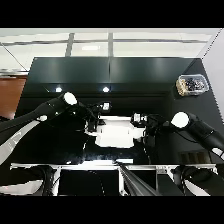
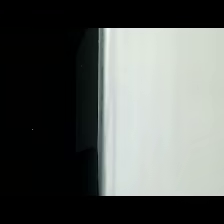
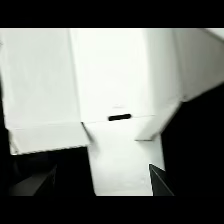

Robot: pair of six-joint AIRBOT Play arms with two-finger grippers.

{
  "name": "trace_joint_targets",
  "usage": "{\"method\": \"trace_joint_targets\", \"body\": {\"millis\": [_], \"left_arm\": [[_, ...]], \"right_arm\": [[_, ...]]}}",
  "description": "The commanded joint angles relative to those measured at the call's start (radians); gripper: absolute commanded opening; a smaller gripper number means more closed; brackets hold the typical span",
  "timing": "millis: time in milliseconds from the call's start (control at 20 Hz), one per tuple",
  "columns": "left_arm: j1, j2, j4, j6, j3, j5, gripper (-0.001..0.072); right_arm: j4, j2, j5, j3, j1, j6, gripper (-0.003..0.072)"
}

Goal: Fold the box and place the chain.

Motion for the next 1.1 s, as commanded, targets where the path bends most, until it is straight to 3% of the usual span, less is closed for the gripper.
{"method": "trace_joint_targets", "body": {"millis": [0,100,350,450,750,1050], "left_arm": [[-0.001,-0.001,0.002,-0.003,0.0,-0.003,0.0028],[-0.001,-0.001,0.002,-0.002,0.0,-0.003,0.0028],[-0.002,-0.001,0.002,-0.002,0.0,-0.005,0.0028],[-0.002,-0.001,0.002,-0.002,0.0,-0.009,0.0028],[-0.002,-0.001,0.002,-0.002,0.0,-0.013,0.0028],[-0.002,0.0,0.002,-0.002,0.0,-0.021,0.0028]], "right_arm": [[0.058,-0.014,0.027,-0.035,0.023,-0.034,0.0667],[0.065,-0.014,0.006,-0.062,0.071,-0.04,0.0668],[0.157,-0.016,-0.241,-0.095,0.219,-0.04,0.0668],[0.158,-0.015,-0.288,-0.094,0.236,-0.04,0.0668],[0.075,-0.015,-0.185,-0.018,0.181,-0.04,0.0668],[0.023,0.019,-0.175,0.024,0.08,-0.04,0.0667]]}}
